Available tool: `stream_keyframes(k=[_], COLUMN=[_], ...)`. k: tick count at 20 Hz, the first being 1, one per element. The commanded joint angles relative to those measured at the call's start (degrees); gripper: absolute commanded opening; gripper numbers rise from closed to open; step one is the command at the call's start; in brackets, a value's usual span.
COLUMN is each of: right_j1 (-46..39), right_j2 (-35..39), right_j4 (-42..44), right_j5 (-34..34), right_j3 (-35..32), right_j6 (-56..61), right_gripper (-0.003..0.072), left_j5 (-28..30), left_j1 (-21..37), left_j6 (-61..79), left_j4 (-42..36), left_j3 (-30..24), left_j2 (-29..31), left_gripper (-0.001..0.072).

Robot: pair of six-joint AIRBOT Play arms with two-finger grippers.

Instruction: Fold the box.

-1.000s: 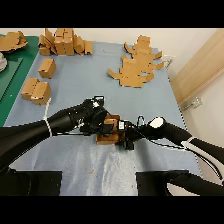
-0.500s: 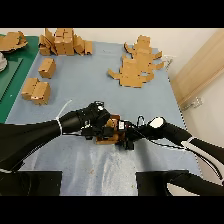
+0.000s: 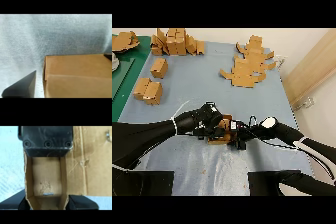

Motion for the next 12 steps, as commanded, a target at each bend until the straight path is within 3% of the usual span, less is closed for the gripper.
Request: stream_keyframes(k=[1, 4, 6, 7, 12], right_j1=[0.0, 0.0, 0.0, 0.0, 0.0], right_j2=[-0.04, -0.04, -0.04, -0.04, -0.04], right_j4=[0.0, 0.0, 0.0, 0.0, 0.0], right_j5=[0.04, 0.04, 0.02, 0.04, 0.07], right_j3=[-0.04, -0.04, -0.04, -0.04, -0.04], right_j6=[0.02, 0.02, 0.02, 0.02, 0.02], right_gripper=[0.0469, 0.0469, 0.0469, 0.0469, 0.0469], left_j5=[-0.02, -0.02, -0.07, -0.04, -1.14], left_j1=[0.0, -0.02, -0.02, -0.02, -0.02], left_j6=[-0.74, -1.99, -2.1, -2.12, -2.14], left_j4=[0.42, 0.44, 0.46, 0.39, 0.09], left_j3=[0.02, 0.02, 0.04, 0.04, 0.04], left_j2=[-0.07, -0.07, -0.04, -0.04, -0.04], left_gripper=[0.0381, 0.036, 0.0082, 0.0012, 0.0011])
